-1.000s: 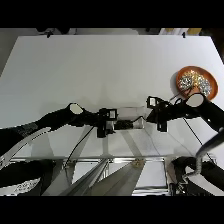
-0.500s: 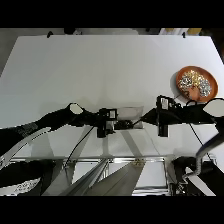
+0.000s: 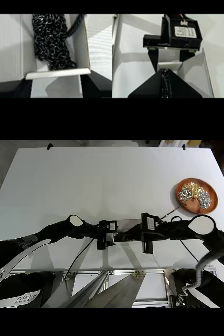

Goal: Fold the box and place the chain.

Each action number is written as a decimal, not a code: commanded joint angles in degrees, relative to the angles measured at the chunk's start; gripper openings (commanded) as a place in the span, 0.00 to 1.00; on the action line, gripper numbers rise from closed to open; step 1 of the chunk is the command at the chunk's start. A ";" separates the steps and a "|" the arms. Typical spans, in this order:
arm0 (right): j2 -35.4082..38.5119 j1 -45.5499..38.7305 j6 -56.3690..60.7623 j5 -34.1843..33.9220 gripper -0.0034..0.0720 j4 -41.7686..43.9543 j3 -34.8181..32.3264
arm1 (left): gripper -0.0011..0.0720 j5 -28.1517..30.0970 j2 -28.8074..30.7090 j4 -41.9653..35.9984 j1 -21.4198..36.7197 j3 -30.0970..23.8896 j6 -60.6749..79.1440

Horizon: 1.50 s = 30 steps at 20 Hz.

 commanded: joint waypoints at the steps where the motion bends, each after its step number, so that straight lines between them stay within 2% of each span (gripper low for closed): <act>1: -5.11 2.91 -0.17 -5.49 0.07 1.42 0.04 | 0.30 0.02 0.04 0.02 0.00 0.04 0.02; 2: -6.91 2.91 -0.15 -5.68 0.07 1.18 0.04 | 0.30 0.00 0.04 0.02 0.00 0.04 0.02; 3: -8.31 2.91 -0.15 -5.57 0.13 0.15 0.04 | 0.30 0.02 0.04 0.02 0.00 0.04 0.02; 4: -9.22 2.91 -0.13 -5.29 0.29 -0.13 0.04 | 0.30 0.00 0.04 0.02 0.00 0.04 0.02; 5: -9.22 2.91 -0.13 -5.18 0.39 0.04 0.09 | 0.30 0.00 0.04 0.02 0.00 0.04 0.02; 7: -7.63 1.46 -0.13 -4.50 0.39 0.72 0.92 | 0.30 0.00 0.04 0.02 0.00 0.04 0.02; 9: -5.70 -3.08 -0.11 0.50 0.39 0.63 3.61 | 0.30 0.00 0.04 0.02 0.00 0.04 0.02; 12: -3.56 -13.77 -0.17 10.69 0.39 0.26 7.82 | 0.30 0.00 0.04 0.02 0.00 0.04 0.02; 14: -3.15 -21.35 -0.15 13.16 0.39 -0.35 8.20 | 0.30 0.00 0.07 0.02 0.00 0.04 0.02; 17: -3.41 -26.91 -0.07 13.44 0.37 -11.78 8.17 | 0.30 0.00 0.04 0.02 0.00 0.04 0.02; 20: -5.16 -27.45 0.57 12.72 0.35 -24.06 7.63 | 0.30 0.00 0.04 0.02 0.00 0.04 0.02; 27: -19.10 -25.42 -5.62 10.21 0.34 -24.76 5.33 | 0.30 0.02 0.04 0.02 0.00 0.04 0.02; 29: -21.20 -22.84 -9.29 8.44 0.42 -24.76 5.33 | 0.30 0.02 0.07 0.02 0.00 0.04 0.02; 30: -21.90 -21.92 -10.58 6.88 0.52 -24.72 5.33 | 0.30 0.02 0.04 0.02 0.00 0.04 0.02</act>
